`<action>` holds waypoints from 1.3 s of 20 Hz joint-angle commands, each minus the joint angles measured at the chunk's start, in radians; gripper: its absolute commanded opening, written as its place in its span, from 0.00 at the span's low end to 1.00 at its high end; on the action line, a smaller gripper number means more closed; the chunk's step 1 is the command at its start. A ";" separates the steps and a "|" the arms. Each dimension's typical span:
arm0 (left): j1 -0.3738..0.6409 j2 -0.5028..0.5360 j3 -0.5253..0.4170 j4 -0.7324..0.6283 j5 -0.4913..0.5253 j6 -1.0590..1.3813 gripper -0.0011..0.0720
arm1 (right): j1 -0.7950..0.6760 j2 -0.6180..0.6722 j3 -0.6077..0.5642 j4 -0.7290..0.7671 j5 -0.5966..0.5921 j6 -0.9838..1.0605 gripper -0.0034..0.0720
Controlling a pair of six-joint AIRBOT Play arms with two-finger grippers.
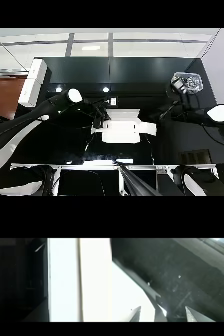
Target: Fold the box and place the chain.
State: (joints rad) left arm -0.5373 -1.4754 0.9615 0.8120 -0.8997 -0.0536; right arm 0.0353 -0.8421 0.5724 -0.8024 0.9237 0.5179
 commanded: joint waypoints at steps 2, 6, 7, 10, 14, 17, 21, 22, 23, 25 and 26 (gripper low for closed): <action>0.004 -0.058 0.000 0.011 -0.048 0.024 0.06 | 0.077 -0.027 -0.062 -0.021 -0.053 -0.150 0.88; 0.005 -0.060 0.000 0.010 -0.051 0.023 0.06 | 0.177 -0.092 -0.074 -0.070 -0.088 -0.153 1.00; 0.005 -0.060 0.000 0.010 -0.051 0.023 0.06 | 0.203 -0.114 -0.074 -0.069 -0.086 -0.162 1.00; 0.015 -0.060 0.000 0.014 -0.051 0.021 0.06 | 0.259 -0.160 -0.073 -0.066 -0.085 -0.250 1.00; 0.047 -0.060 0.000 0.013 -0.052 0.000 0.06 | 0.269 -0.160 -0.073 -0.044 -0.063 -0.356 1.00; 0.053 -0.060 0.000 0.009 -0.052 0.000 0.06 | 0.273 -0.160 -0.074 -0.054 -0.033 -0.402 1.00; 0.053 -0.060 0.000 0.009 -0.055 0.000 0.06 | 0.323 -0.171 -0.080 -0.063 -0.057 -0.402 1.00; 0.053 -0.060 0.000 0.009 -0.055 0.000 0.06 | 0.343 -0.180 -0.083 -0.062 -0.067 -0.402 1.00; 0.053 -0.060 0.000 0.009 -0.055 0.000 0.06 | 0.359 -0.192 -0.088 -0.058 -0.078 -0.402 1.00; 0.053 -0.060 0.000 0.009 -0.055 0.000 0.06 | 0.372 -0.208 -0.103 0.005 -0.103 -0.402 1.00; 0.053 -0.060 0.000 0.009 -0.055 0.000 0.06 | 0.372 -0.208 -0.108 0.046 -0.105 -0.402 1.00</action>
State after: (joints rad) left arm -0.4854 -1.5345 0.9615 0.8215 -0.9554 -0.0525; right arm 0.3862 -1.0363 0.4782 -0.8326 0.8448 0.1207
